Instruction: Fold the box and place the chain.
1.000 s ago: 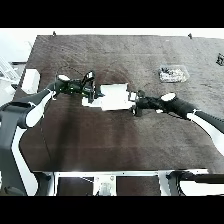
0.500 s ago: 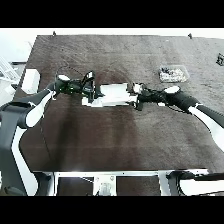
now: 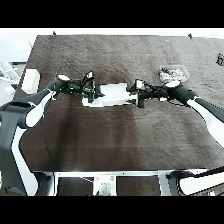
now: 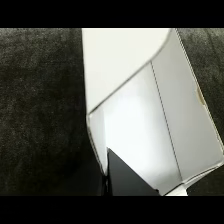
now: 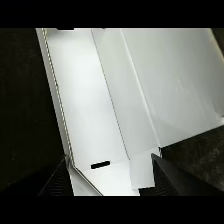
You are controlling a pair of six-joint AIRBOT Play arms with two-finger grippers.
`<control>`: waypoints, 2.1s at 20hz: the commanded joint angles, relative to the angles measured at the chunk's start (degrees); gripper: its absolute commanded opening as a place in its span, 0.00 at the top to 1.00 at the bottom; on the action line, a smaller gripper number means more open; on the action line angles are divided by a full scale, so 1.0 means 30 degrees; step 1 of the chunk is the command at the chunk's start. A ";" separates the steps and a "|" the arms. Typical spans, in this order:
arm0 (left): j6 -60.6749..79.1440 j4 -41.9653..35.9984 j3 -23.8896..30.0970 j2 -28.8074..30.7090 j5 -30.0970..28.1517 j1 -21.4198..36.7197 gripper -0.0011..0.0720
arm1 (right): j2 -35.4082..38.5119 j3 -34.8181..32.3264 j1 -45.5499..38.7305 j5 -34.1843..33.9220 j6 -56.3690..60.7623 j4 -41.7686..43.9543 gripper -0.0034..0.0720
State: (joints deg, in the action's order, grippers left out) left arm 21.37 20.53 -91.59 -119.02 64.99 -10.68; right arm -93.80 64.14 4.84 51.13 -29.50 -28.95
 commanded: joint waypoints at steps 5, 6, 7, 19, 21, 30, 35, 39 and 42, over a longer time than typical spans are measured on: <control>-0.0036 0.0007 0.0007 -0.0015 0.0015 -0.0007 0.96 | -0.0882 0.1457 -0.0539 0.1115 0.0408 -0.0743 0.15; -0.0036 0.0007 0.0015 -0.0015 0.0015 -0.0007 0.96 | -0.0969 0.1603 -0.0583 0.1231 0.0415 -0.0729 0.15; -0.0036 0.0007 0.0015 -0.0015 0.0015 -0.0007 0.96 | -0.1086 0.1756 -0.0590 0.1341 0.0466 -0.0743 0.15; -0.0044 0.0007 0.0007 -0.0015 0.0036 -0.0007 0.96 | -0.3504 0.4918 -0.0597 0.4430 0.1545 -0.2142 0.15; -0.0044 0.0007 0.0007 -0.0015 0.0044 -0.0007 0.96 | -0.3985 0.5384 -0.0590 0.5297 0.1996 -0.2390 0.15; -0.0117 0.0007 0.0007 -0.0015 0.0051 -0.0007 0.96 | -0.4743 0.5683 -0.0233 0.6339 0.2324 -0.2215 0.12; -0.0124 0.0007 0.0007 -0.0015 0.0058 -0.0007 0.96 | -0.5559 0.6543 -0.0204 0.6339 0.2324 -0.2200 0.10; -0.0117 0.0007 0.0007 -0.0015 0.0051 -0.0007 0.96 | -0.5690 0.6572 -0.0204 0.6331 0.2113 -0.2200 0.10; -0.0124 0.0007 0.0007 -0.0015 0.0058 -0.0007 0.96 | -0.6084 0.6659 -0.0117 0.6346 0.2062 -0.2149 0.10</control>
State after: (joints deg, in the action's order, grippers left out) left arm 21.02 20.56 -91.59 -119.04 65.17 -10.68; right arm -111.18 83.83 4.27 70.19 -22.92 -35.48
